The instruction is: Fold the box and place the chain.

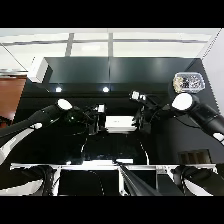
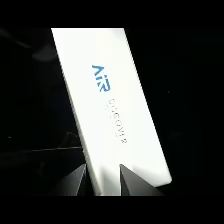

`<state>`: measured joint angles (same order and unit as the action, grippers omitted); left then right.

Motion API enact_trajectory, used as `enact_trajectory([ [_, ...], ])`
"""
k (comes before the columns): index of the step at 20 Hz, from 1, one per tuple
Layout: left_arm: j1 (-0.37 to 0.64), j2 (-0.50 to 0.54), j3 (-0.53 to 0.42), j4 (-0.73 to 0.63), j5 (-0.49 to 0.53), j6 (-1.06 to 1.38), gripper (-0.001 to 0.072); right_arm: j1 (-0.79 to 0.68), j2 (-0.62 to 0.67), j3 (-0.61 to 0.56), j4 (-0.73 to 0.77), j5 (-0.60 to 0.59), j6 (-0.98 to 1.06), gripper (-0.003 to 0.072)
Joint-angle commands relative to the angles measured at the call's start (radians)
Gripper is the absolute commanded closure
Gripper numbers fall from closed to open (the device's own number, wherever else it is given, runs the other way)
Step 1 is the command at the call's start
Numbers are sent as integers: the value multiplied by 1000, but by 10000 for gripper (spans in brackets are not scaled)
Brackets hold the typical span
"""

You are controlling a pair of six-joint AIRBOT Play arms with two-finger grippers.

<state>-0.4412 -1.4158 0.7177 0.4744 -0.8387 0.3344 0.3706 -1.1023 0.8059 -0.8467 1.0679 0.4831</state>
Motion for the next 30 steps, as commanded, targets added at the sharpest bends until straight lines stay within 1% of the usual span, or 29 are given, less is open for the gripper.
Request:
enact_trajectory([
  [1, -1, 0, 1, 0, 0, 0, 358, -35, 48, 28, 8, 119, 276, 565],
  [2, -1, 0, 1, 0, 0, 0, 358, -47, 47, 21, 15, 162, 351, 666],
  [3, -1, 0, 1, 0, 0, 0, 358, -55, 47, -2, 82, 183, 382, 666],
  [4, -1, 0, 1, 0, 0, 0, 358, -62, 47, -29, 182, 178, 367, 667],
  [5, -1, 0, 1, 0, 0, 0, 358, -68, 47, -61, 289, 148, 336, 667],
  [7, -1, 0, 1, 0, 0, 0, 358, -67, 43, -121, 422, 31, 329, 667],
  [9, -1, 0, 1, 0, 0, 0, 358, -67, 16, -164, 484, -79, 374, 665],
  [11, -1, 0, 1, 0, 0, 0, 358, -65, -28, -182, 472, -139, 431, 666],
  [15, -1, 0, 1, 0, 0, 0, 358, -65, -114, -183, 360, -182, 532, 666],
  [17, -1, 0, 1, 0, 0, 0, 358, -65, -121, -183, 322, -196, 547, 666],
  [22, -1, 0, 1, 0, -1, 0, 358, -65, -121, -183, 318, -192, 547, 666],
  [24, 0, 0, 1, -1, -2, 0, 359, -65, -116, -180, 317, -173, 547, 665],
  [27, 0, 0, 1, -4, 1, 0, 358, -86, -80, -137, 311, -124, 562, 665],
  [30, 0, 0, 1, -4, 0, 0, 359, -161, 5, -37, 301, 47, 560, 665],
])
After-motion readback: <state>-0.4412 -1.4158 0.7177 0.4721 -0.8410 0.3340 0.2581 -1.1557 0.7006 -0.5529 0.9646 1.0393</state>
